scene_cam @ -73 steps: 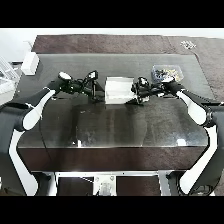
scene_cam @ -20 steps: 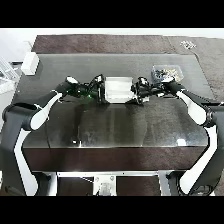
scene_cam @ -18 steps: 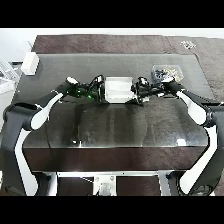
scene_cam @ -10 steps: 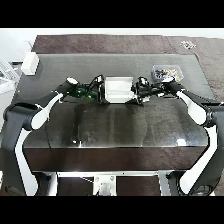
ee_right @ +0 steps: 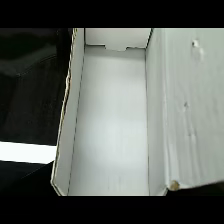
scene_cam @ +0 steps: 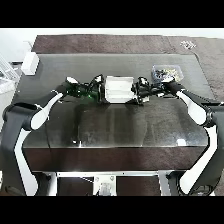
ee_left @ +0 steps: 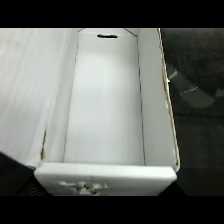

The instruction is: Fold the box and place the chain.

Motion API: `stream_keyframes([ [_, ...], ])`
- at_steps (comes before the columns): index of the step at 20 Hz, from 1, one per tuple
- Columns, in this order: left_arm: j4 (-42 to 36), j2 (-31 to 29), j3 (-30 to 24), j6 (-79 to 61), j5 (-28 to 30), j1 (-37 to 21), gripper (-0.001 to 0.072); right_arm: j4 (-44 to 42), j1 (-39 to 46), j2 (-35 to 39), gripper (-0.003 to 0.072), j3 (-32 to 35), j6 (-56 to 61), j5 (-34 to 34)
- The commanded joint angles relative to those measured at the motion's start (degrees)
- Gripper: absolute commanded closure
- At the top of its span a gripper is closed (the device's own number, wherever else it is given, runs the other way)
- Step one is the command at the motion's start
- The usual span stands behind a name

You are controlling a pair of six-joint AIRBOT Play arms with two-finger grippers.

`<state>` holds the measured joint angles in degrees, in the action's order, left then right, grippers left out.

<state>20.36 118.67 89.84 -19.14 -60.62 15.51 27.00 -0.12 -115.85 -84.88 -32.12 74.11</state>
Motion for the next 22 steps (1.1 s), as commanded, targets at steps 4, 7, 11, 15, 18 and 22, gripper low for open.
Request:
stream_keyframes([
  [4,-0.52,-0.02,0.04,-0.13,-0.22,-0.55,-0.0011,0.02,-0.04,0.0,0.0104,-0.02,0.0,-0.09],
  [7,-0.33,0.28,0.02,-0.66,0.72,-0.57,-0.0011,0.02,-0.04,0.0,0.0104,-0.02,0.0,-0.09],
  [11,0.44,0.42,-0.02,1.4,3.06,-0.61,-0.0011,0.02,-0.04,0.0,0.0104,-0.02,0.0,-0.09],
  [15,0.42,0.39,-0.02,1.77,3.06,-0.61,-0.0011,0.02,-0.04,0.0,0.0104,-0.02,0.0,-0.09],
  [18,0.39,0.39,-0.02,1.01,2.38,-0.59,-0.0011,0.02,-0.04,0.0,0.0104,-0.02,0.0,-0.09],
  [22,0.07,0.37,0.04,-1.14,0.35,-0.61,-0.0011,0.02,-0.04,0.0,0.0104,-0.02,0.0,-0.09],
])
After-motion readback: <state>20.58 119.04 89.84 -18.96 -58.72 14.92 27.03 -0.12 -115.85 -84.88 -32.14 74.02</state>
